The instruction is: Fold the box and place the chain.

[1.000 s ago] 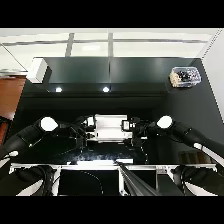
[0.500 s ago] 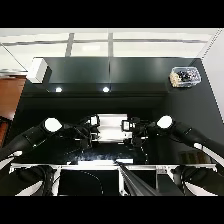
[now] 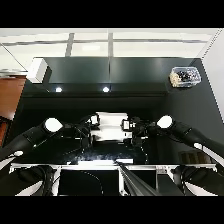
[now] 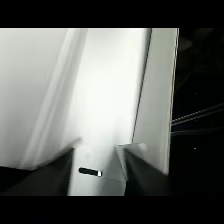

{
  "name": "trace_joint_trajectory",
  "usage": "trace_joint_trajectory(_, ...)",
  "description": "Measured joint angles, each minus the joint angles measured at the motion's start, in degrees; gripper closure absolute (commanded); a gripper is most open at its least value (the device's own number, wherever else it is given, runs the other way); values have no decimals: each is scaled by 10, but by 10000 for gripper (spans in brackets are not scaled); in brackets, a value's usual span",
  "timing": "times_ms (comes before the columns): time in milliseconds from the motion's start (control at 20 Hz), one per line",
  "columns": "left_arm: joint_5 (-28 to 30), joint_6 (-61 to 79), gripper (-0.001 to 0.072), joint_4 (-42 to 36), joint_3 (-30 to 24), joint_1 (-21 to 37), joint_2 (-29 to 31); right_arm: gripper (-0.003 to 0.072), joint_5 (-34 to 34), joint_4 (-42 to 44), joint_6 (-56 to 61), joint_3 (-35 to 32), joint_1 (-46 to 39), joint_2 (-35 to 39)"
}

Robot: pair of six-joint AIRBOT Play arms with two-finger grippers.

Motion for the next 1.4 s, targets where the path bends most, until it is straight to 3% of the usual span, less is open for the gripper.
trace_joint_trajectory(100,2,-1,685,0,0,0,0,623,0,0,0,0,0,0)
trace_joint_trajectory(300,-19,-14,679,15,5,8,10,624,0,0,0,0,0,0)
trace_joint_trajectory(450,-45,-88,679,56,12,52,45,624,0,0,0,0,0,0)
trace_joint_trajectory(600,-60,-264,679,114,15,152,91,624,0,0,0,0,0,0)
trace_joint_trajectory(750,-115,-440,680,164,16,294,120,624,0,0,0,0,0,0)
trace_joint_trajectory(900,-174,-580,676,187,4,413,121,624,0,0,0,0,0,0)
trace_joint_trajectory(1000,-212,-631,676,187,-8,454,103,624,0,0,0,0,0,0)
trace_joint_trajectory(1200,-241,-631,680,141,-21,454,35,624,0,0,0,0,0,0)
trace_joint_trajectory(1400,-217,-625,680,85,-23,381,-37,623,0,0,0,0,0,0)
